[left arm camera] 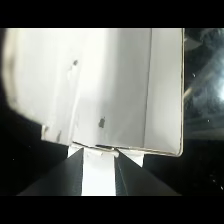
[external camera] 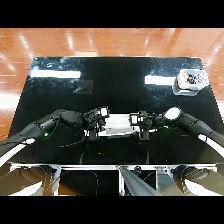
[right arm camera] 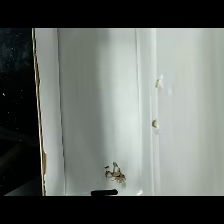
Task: Fold the box and place the chain.
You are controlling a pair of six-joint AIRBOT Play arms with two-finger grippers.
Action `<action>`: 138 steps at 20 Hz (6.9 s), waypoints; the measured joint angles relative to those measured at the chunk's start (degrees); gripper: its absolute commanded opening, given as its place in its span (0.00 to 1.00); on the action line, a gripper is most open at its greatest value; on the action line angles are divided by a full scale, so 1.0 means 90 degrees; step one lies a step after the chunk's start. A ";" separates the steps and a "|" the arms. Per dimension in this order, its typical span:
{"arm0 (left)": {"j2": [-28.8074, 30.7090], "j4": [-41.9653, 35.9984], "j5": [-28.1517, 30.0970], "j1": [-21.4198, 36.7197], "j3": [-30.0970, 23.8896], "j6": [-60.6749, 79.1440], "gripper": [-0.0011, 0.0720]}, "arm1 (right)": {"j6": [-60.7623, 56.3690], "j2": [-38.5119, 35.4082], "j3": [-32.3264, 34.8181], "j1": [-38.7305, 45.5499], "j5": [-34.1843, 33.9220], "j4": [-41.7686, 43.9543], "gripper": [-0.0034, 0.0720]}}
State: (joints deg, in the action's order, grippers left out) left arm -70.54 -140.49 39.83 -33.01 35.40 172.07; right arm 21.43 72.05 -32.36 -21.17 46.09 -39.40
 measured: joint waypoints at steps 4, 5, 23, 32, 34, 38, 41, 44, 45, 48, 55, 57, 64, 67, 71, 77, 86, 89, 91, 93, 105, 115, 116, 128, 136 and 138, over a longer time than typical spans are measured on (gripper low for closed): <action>-0.0005 -0.0194 -0.0112 -0.0044 0.0000 0.0000 0.43 | -0.0019 0.0000 0.0000 0.0000 0.0000 0.0000 0.77; -0.0012 -0.0233 -0.0165 -0.0085 0.0000 0.0000 0.43 | -0.0017 0.0000 0.0000 0.0000 0.0002 0.0000 0.77; -0.0143 -0.0461 -0.0612 -0.0461 0.0000 -0.0148 0.49 | 0.0000 0.0000 0.0000 0.0000 0.0005 -0.0005 0.77; 0.0267 -0.0250 -0.0340 -0.0036 0.0000 -0.0789 0.05 | 0.0007 0.0000 0.0000 -0.0005 0.0017 -0.0007 0.77; 0.0517 -0.0053 -0.0199 0.0214 0.0000 -0.1093 0.05 | 0.0007 0.0000 0.0000 -0.0007 0.0019 -0.0010 0.77; 0.1137 0.0447 0.0231 0.0811 0.0000 -0.1955 0.05 | 0.0007 0.0000 0.0000 -0.0007 0.0019 -0.0010 0.77; 0.1413 0.1047 0.0855 0.1450 -0.0012 -0.3298 0.05 | 0.0007 0.0000 0.0000 -0.0005 0.0019 -0.0010 0.77; 0.1489 0.1462 0.1819 0.2059 -0.0085 -0.4267 0.05 | 0.0000 0.0002 0.0000 -0.0007 0.0019 -0.0002 0.78; 0.1494 0.1547 0.2047 0.2183 -0.0158 -0.4588 0.05 | -0.0005 0.0005 0.0000 -0.0005 0.0017 0.0015 0.78; 0.1377 0.1710 0.2127 0.2504 -0.0481 -0.6074 0.05 | -0.0022 0.0039 0.0000 -0.0007 0.0017 0.0151 0.78; 0.0537 0.1195 0.1717 0.2667 -0.0738 -0.7701 0.05 | -0.0029 0.0158 -0.0002 -0.0005 0.0022 0.0262 0.78; 0.0313 0.0928 0.1491 0.2555 -0.0746 -0.7779 0.05 | -0.0039 0.0170 -0.0002 -0.0005 0.0022 0.0267 0.78; -0.0066 0.0379 0.1105 0.2025 -0.0755 -0.7694 0.05 | -0.0041 0.0175 -0.0002 -0.0005 0.0022 0.0262 0.77; -0.0102 0.0036 0.1175 0.1892 -0.0743 -0.7407 0.05 | -0.0041 0.0175 -0.0002 -0.0005 0.0022 0.0262 0.77; -0.0117 -0.0189 0.1358 0.1831 -0.0522 -0.7033 0.64 | -0.0039 0.0175 -0.0002 -0.0005 0.0019 0.0260 0.77; -0.0117 -0.0367 0.1843 0.1787 0.0039 -0.6870 0.75 | -0.0039 0.0175 -0.0002 -0.0005 0.0019 0.0257 0.77; -0.0117 -0.0561 0.1855 0.1156 0.0209 -0.6832 0.88 | -0.0036 0.0175 -0.0002 -0.0005 0.0019 0.0255 0.77; -0.0117 -0.0593 0.1651 0.1052 0.0214 -0.6844 0.88 | -0.0036 0.0175 -0.0002 -0.0005 0.0019 0.0255 0.77; -0.0117 -0.0595 0.1576 0.1010 0.0223 -0.6948 0.88 | -0.0036 0.0175 -0.0002 -0.0005 0.0019 0.0255 0.77; -0.0117 -0.0597 0.1433 0.0925 0.0248 -0.7053 0.88 | -0.0036 0.0175 -0.0002 -0.0005 0.0019 0.0255 0.77; -0.0027 0.1377 -0.0194 -0.0571 0.0505 -0.9787 0.87 | -0.0036 0.0175 -0.0002 -0.0005 0.0017 0.0255 0.77; -0.0425 0.5671 0.0789 -0.1814 0.1588 -1.3986 0.85 | -0.0039 0.0175 -0.0002 -0.0005 0.0010 0.0257 0.77; -0.0554 0.5802 0.0889 -0.1868 0.1722 -1.4103 0.84 | -0.0036 0.0175 -0.0002 -0.0007 0.0010 0.0257 0.77; -0.1190 0.5632 0.1457 -0.2033 0.2438 -1.4156 0.51 | -0.0024 0.0175 -0.0002 -0.0005 0.0022 0.0245 0.77; -0.1307 0.5396 0.1542 -0.2021 0.2460 -1.4112 0.51 | -0.0032 0.0175 -0.0002 -0.0005 0.0022 0.0248 0.77; -0.1384 0.5374 0.1530 -0.2021 0.2463 -1.4112 0.49 | -0.0036 0.0175 -0.0002 -0.0005 0.0019 0.0250 0.77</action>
State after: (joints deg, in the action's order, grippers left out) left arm -83.00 -92.12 53.60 -51.20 57.56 45.06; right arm 21.10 73.63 -32.38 -21.21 46.26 -37.15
